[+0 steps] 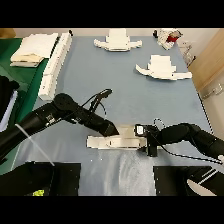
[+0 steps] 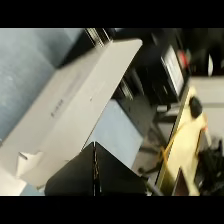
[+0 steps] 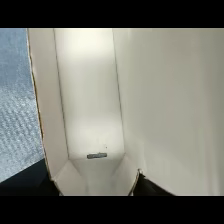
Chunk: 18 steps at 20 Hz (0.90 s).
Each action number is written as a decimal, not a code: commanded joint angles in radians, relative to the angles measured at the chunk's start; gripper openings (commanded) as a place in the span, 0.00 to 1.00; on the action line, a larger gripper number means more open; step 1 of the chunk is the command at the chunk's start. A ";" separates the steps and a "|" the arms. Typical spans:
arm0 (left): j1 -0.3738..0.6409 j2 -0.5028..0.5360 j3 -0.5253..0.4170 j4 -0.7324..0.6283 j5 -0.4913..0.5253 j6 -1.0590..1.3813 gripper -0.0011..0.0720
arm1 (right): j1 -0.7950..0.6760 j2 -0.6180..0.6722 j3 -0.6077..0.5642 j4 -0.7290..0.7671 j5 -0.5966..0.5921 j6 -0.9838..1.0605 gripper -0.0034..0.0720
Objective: Fold the box.
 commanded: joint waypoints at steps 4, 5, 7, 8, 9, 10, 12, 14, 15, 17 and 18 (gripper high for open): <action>0.093 -0.217 0.034 -0.089 0.052 -0.071 0.03 | 0.000 0.001 0.000 0.000 0.000 0.000 0.82; 0.092 -0.245 0.034 -0.087 0.053 -0.074 0.03 | 0.000 0.001 0.000 0.000 0.000 0.000 0.82; 0.092 -0.298 0.032 -0.081 0.051 -0.079 0.03 | 0.000 0.001 0.000 0.000 0.000 0.000 0.82; 0.092 -0.320 0.033 -0.079 0.054 -0.079 0.03 | 0.000 0.001 0.000 0.000 0.000 0.000 0.82; 0.092 -0.340 0.033 -0.080 0.058 -0.079 0.03 | 0.000 0.001 0.000 0.000 0.000 0.000 0.82; 0.092 -0.352 0.033 -0.082 0.061 -0.079 0.03 | 0.000 0.001 0.000 0.000 0.000 0.000 0.82; 0.092 -0.359 0.034 -0.082 0.072 -0.076 0.03 | 0.000 0.001 0.000 0.000 0.000 0.000 0.82; 0.092 -0.359 0.036 -0.083 0.076 -0.068 0.03 | 0.000 0.001 0.000 0.000 0.000 0.000 0.82; 0.092 -0.358 0.038 -0.083 0.074 -0.051 0.03 | 0.000 0.001 0.000 0.000 0.000 0.000 0.82; 0.093 -0.348 0.049 -0.082 0.063 -0.032 0.03 | -0.001 0.001 0.000 0.000 0.000 0.000 0.82; 0.097 -0.332 0.060 -0.080 0.041 -0.001 0.03 | 0.000 0.001 0.000 0.000 0.000 0.000 0.82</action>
